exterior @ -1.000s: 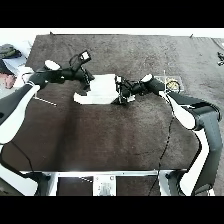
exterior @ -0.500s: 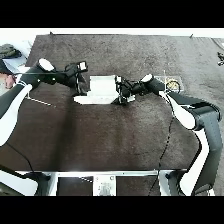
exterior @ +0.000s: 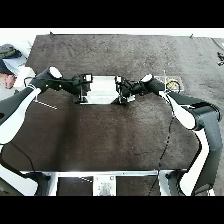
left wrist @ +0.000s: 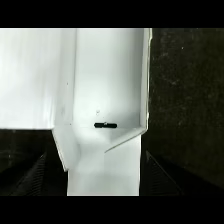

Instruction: Fold the box and place the chain.

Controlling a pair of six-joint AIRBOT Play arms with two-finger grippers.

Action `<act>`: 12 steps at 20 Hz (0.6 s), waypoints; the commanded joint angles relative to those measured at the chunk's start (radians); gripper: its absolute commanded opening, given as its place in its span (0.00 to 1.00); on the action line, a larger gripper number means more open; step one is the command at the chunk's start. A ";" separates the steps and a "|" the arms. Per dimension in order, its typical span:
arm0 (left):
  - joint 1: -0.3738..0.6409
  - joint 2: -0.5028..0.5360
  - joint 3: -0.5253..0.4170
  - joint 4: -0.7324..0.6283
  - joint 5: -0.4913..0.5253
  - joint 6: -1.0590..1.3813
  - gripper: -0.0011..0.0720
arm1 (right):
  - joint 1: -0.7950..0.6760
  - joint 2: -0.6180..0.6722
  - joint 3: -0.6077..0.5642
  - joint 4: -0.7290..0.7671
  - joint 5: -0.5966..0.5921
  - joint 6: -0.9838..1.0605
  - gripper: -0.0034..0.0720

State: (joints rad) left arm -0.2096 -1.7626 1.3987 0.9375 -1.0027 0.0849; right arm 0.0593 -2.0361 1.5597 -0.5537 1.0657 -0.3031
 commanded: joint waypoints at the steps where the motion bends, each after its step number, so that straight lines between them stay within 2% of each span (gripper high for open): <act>1: -0.015 -0.004 -0.002 0.006 0.024 -0.006 0.98 | 0.001 0.000 0.000 0.000 0.000 0.000 0.34; 2: -0.015 -0.004 -0.003 0.007 0.021 -0.006 0.88 | 0.001 0.000 0.000 0.000 0.000 0.000 0.34; 3: -0.015 -0.004 -0.003 0.009 0.015 -0.006 0.82 | 0.001 0.000 0.000 0.000 0.000 0.000 0.34; 8: -0.015 -0.004 -0.003 0.021 0.010 -0.024 0.82 | 0.001 0.000 0.000 0.000 0.000 0.000 0.34; 9: -0.015 -0.004 -0.003 0.022 -0.002 -0.026 0.76 | 0.001 0.000 0.000 0.000 0.000 0.000 0.34; 10: -0.015 -0.004 -0.003 0.024 -0.014 -0.026 0.57 | 0.001 0.000 0.000 0.000 0.000 0.000 0.34; 12: -0.015 -0.004 -0.003 0.023 -0.019 -0.034 0.56 | 0.001 0.000 0.000 0.000 0.000 0.000 0.34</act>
State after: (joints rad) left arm -0.2245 -1.7660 1.3964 0.9581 -1.0069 0.0620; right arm 0.0593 -2.0361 1.5597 -0.5537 1.0657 -0.3031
